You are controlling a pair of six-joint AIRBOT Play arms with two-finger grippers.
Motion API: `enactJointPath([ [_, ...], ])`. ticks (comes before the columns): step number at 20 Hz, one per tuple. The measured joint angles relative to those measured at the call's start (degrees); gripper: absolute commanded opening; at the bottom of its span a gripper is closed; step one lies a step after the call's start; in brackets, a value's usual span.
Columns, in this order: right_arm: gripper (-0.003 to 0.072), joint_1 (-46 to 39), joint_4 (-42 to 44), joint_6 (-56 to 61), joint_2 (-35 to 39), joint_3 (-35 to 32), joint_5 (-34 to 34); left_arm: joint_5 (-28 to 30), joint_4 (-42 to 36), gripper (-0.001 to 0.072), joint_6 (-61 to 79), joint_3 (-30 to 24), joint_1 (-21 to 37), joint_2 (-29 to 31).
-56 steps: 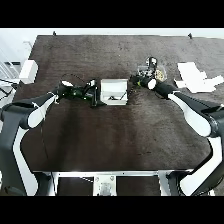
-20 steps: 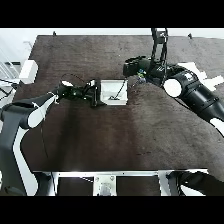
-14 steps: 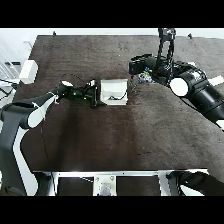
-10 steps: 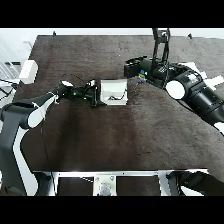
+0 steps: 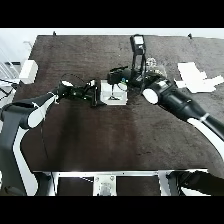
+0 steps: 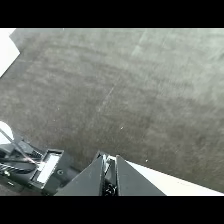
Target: Fold the box and place the chain.
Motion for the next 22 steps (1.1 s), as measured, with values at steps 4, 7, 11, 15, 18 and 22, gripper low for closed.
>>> enactJointPath([
  [4, 0.0013, 0.09, 0.00, 1.77, -6.86, -0.07, -1.68, 0.00, -0.02, 0.0279, 0.00, 0.00, 0.02, 0.00],
  [7, 0.0062, 0.07, 0.00, 2.67, -11.41, -0.33, -2.01, 0.00, 0.00, 0.0279, 0.00, 0.00, 0.00, 0.00],
  [11, 0.0382, -1.33, 0.00, 3.13, -13.31, -0.48, 0.92, 0.00, -0.02, 0.0280, 0.00, 0.00, 0.02, 0.00],
  [15, 0.0382, -5.18, -0.26, 2.38, -10.19, -0.48, 3.67, 0.00, -0.02, 0.0279, 0.02, 0.00, 0.00, 0.00],
  [18, 0.0385, -10.25, -0.46, 0.61, -7.34, -0.57, 6.01, 0.00, -0.02, 0.0279, 0.00, 0.00, 0.02, 0.00],
  [22, 0.0384, -19.39, 0.52, 0.55, -9.22, -1.36, 6.47, 0.00, 0.00, 0.0280, 0.02, 0.00, 0.02, 0.00],
])
